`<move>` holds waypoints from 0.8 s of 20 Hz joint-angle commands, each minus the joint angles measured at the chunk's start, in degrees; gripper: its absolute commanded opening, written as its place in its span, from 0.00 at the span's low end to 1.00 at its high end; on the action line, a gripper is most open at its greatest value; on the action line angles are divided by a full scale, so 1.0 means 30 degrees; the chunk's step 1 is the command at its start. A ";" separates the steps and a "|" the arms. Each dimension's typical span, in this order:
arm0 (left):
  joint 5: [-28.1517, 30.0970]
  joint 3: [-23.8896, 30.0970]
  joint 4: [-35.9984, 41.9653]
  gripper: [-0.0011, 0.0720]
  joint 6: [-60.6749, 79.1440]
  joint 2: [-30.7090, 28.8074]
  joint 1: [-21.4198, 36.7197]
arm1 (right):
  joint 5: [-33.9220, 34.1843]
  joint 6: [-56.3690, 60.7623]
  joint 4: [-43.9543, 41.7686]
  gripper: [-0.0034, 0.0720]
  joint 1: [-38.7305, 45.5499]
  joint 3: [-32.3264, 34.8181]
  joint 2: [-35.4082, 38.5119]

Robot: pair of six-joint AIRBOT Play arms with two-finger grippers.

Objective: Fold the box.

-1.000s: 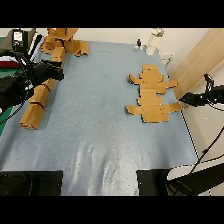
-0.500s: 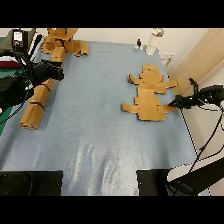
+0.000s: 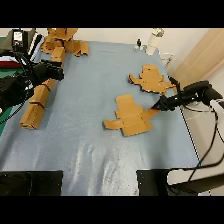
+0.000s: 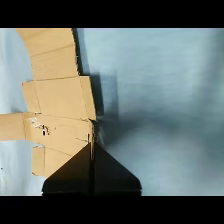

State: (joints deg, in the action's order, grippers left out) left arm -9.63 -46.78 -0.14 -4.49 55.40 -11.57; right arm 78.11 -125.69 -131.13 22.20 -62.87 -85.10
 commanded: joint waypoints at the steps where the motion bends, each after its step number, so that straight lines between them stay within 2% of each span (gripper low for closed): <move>1: 0.0007 -0.0015 -0.0007 0.03 0.0007 -0.0007 0.0000 | -0.3024 0.0262 -0.0670 0.04 -0.1625 0.4830 0.4437; 5: 0.0007 -0.0015 0.0000 0.03 0.0000 -0.0007 0.0000 | -0.5493 0.1144 -0.0882 0.04 -0.3504 1.0462 1.0134; 8: 0.0000 -0.0015 0.0000 0.03 0.0000 -0.0007 0.0000 | -0.6739 0.1763 -0.0670 0.05 -0.3985 1.2626 1.3136; 10: 0.0000 -0.0015 0.0000 0.03 0.0000 -0.0007 0.0000 | -0.6623 0.1821 -0.0073 0.33 -0.3985 1.2859 1.3508; 16: -0.0007 -0.0015 0.0000 0.03 0.0000 -0.0007 0.0000 | -0.6586 0.1523 -0.0080 0.36 -0.3985 1.2764 1.1191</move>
State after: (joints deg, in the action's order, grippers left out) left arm -9.65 -46.78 -0.14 -4.49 55.40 -11.57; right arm 58.89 -120.60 -131.72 10.37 -24.99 -49.21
